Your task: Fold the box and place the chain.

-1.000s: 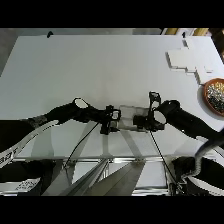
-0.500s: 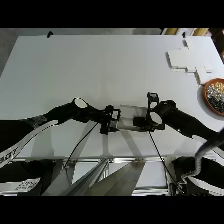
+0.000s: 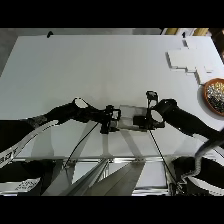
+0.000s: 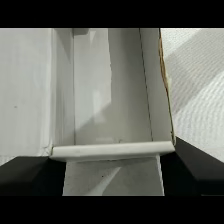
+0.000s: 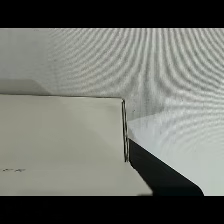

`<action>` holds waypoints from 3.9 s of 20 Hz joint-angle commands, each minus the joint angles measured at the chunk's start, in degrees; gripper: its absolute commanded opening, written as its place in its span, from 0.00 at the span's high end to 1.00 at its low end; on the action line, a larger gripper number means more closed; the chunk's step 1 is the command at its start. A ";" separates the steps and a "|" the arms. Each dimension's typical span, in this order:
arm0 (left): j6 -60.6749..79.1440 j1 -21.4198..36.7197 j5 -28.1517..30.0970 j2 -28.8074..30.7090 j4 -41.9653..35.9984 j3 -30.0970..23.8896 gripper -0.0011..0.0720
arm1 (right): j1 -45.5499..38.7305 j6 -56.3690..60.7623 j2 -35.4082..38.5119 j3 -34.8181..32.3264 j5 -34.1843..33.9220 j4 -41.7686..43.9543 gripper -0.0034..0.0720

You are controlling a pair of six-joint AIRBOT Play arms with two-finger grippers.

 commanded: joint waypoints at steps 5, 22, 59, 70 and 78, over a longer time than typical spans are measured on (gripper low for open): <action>-0.07 0.04 -0.24 -0.02 0.13 0.00 0.94 | -0.55 -5.75 -1.18 2.40 2.29 -1.03 0.64; -0.09 0.07 -0.24 -0.02 0.13 0.00 0.94 | -0.48 -1.86 -3.80 2.36 5.42 1.27 0.92; -0.07 0.04 -0.24 -0.02 0.13 0.00 0.94 | -69.72 -46.82 -7.30 21.57 -5.53 -10.40 0.67; -0.07 0.04 -0.22 -0.02 0.15 0.00 0.94 | -71.65 -49.00 -15.19 21.57 -3.32 -13.44 0.75; -0.07 0.07 -0.24 -0.02 0.13 0.00 0.94 | -76.39 -52.43 -15.30 21.57 -3.85 -6.21 0.71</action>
